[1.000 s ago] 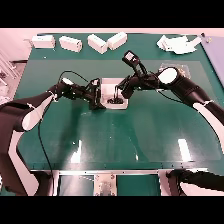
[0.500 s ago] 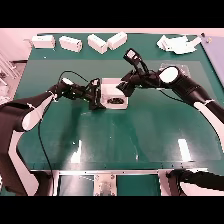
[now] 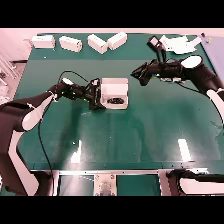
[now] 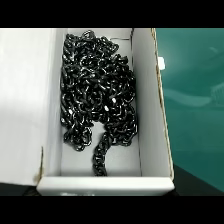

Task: Fold the box and place the chain.

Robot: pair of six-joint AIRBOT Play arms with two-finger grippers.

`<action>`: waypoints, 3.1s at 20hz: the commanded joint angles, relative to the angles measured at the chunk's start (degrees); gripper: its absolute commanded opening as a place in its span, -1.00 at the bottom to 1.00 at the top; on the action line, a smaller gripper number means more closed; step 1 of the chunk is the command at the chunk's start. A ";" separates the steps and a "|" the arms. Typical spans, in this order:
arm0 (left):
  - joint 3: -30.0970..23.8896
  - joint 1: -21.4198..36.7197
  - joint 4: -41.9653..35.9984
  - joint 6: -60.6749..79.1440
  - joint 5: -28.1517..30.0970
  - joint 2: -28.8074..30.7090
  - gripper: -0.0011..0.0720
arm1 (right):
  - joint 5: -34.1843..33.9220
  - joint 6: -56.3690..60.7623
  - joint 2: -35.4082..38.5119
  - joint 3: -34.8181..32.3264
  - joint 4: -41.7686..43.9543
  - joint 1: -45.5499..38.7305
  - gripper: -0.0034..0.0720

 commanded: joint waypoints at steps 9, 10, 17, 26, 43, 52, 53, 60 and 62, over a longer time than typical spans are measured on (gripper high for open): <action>0.04 0.07 0.02 0.00 0.00 0.04 0.74 | 14.08 -2.12 -22.03 19.15 5.42 -3.76 -0.61; 0.04 0.07 0.02 0.00 0.02 0.04 0.74 | 14.14 -1.97 -22.91 20.02 5.40 -3.74 -0.62; 0.04 0.07 0.02 0.00 0.02 0.04 0.75 | 18.25 -1.60 -26.86 22.32 5.33 -3.58 -0.62; 0.04 0.07 0.02 0.00 0.02 0.04 0.75 | 36.04 1.46 -26.99 29.03 5.53 -1.57 -0.61; 0.04 0.04 0.02 0.00 0.00 0.04 0.75 | 31.80 -2.21 -27.02 29.62 -4.09 6.19 -0.41; 0.04 0.07 0.02 0.00 0.02 0.04 0.75 | 38.03 -1.55 -27.02 29.62 -8.15 7.10 -0.10; 0.04 0.07 0.02 0.00 0.02 0.04 0.74 | 38.03 -1.55 -27.02 29.59 -8.87 7.10 -0.10; 0.04 0.07 0.02 0.00 0.02 0.04 0.74 | 37.62 -1.55 -27.02 29.59 -8.85 7.96 -0.10; 0.04 0.04 0.02 0.00 0.00 0.04 0.74 | 37.42 -1.01 -27.02 29.59 -8.94 8.59 -0.10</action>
